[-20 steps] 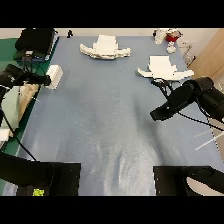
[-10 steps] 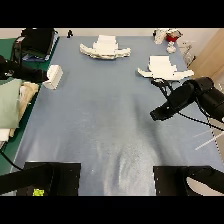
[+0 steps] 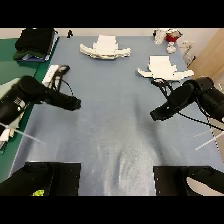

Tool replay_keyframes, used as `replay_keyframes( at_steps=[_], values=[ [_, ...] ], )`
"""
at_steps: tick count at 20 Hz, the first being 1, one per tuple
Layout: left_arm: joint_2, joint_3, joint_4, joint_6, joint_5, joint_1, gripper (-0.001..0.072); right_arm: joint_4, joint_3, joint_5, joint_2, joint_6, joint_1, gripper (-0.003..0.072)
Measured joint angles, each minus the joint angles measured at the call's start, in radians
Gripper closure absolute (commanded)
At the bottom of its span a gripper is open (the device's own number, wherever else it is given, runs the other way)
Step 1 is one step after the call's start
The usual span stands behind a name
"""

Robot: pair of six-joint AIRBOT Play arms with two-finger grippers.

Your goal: Fold the box.

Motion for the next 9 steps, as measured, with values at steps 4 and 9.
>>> replay_keyframes(
  at_steps=[4,9],
  values=[
    [0.034,-0.13,0.012,-0.057,0.099,-0.127,0.0696,0.0,0.0,0.0,0.0,0.0,0.0,0.0684],
    [0.043,-0.175,0.013,-0.077,0.112,-0.181,0.0696,0.0,0.0,0.0,0.0,0.0,0.0,0.0685]
  ],
)
